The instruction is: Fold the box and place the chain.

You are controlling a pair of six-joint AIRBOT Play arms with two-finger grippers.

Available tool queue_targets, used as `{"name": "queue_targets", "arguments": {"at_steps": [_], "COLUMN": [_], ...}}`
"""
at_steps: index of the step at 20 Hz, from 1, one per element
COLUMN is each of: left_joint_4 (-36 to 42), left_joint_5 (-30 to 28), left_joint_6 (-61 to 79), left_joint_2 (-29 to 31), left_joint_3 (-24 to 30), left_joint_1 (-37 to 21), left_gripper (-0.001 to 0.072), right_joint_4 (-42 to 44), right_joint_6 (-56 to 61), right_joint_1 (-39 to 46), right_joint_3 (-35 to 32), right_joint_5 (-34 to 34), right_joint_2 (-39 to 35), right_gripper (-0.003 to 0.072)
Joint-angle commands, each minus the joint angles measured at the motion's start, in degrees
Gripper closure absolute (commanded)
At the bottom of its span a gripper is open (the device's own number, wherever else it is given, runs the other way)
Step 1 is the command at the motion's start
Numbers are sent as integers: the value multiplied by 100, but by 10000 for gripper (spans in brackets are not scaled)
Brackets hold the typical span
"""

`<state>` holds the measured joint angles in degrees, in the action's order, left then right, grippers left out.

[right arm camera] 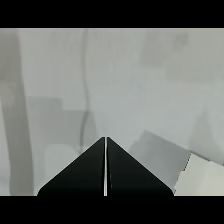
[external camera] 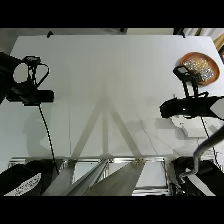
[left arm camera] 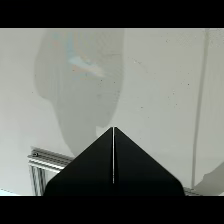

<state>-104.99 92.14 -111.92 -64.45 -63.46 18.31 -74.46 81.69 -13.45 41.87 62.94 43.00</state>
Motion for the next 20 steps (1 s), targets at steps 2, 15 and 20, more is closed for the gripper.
{"name": "queue_targets", "arguments": {"at_steps": [2,15,20], "left_joint_4": [-2,-2,-4], "left_joint_5": [0,2,4], "left_joint_6": [2,2,2], "left_joint_2": [4,4,4], "left_joint_3": [2,2,2], "left_joint_1": [-7,-7,-7], "left_gripper": [699,699,699], "right_joint_4": [-463,-1071,-1119], "right_joint_6": [973,-553,-1801], "right_joint_1": [94,6760,7029], "right_joint_3": [138,1729,2857], "right_joint_5": [-136,647,697], "right_joint_2": [-2,2470,3484], "right_gripper": [670,535,194]}}
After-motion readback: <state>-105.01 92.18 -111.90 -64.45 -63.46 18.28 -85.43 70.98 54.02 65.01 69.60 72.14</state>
